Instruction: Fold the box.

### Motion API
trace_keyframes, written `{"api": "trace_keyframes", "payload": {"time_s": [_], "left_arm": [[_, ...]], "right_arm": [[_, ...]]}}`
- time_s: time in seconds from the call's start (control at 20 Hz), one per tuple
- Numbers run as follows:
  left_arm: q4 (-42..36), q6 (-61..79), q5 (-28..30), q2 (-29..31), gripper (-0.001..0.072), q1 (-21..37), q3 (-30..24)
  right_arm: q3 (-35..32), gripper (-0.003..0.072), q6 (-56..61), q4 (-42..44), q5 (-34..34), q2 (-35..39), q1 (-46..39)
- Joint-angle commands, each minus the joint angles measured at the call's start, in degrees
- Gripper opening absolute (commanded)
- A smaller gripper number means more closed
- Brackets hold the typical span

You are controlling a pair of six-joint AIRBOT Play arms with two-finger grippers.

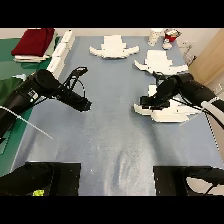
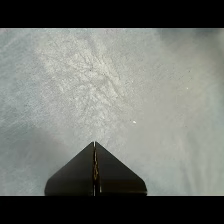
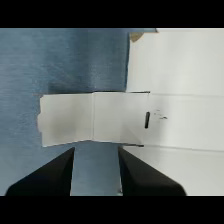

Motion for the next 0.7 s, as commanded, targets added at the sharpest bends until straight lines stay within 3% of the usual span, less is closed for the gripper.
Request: {"api": "trace_keyframes", "payload": {"time_s": [0.0, 0.15, 0.25, 0.3, 0.45, 0.55, 0.65], "left_arm": [[-0.98, -0.07, 0.92, -0.02, 0.0016, 0.0, 0.0], [-1.84, -0.07, 0.81, 0.0, 0.0016, 0.0, -0.02], [-1.84, -0.04, 0.96, -0.02, 0.0016, 0.0, 0.0], [-1.81, -0.07, 0.94, -0.02, 0.0017, 0.0, -0.02], [-2.27, -0.09, 0.81, -0.02, 0.0017, 0.0, 0.0], [-3.43, -0.07, 1.01, -0.02, 0.0017, 0.0, 0.0], [-4.02, -0.07, 1.33, -0.02, 0.0017, 0.0, -0.02]], "right_arm": [[3.56, 0.0415, -0.61, -7.23, -6.86, -0.07, -6.29], [7.91, 0.0416, -6.36, -11.47, -10.8, -0.09, -20.79], [9.88, 0.0493, -9.68, -10.84, -9.53, -1.18, -32.22], [10.73, 0.0493, -11.23, -10.19, -8.13, -2.16, -37.35], [14.53, 0.0493, -22.32, 1.62, -8.2, -7.93, -50.95], [18.27, 0.0493, -31.3, 13.49, -13.03, -13.55, -56.76], [22.75, 0.0493, -35.74, 18.38, -20.17, -19.71, -59.69]]}}
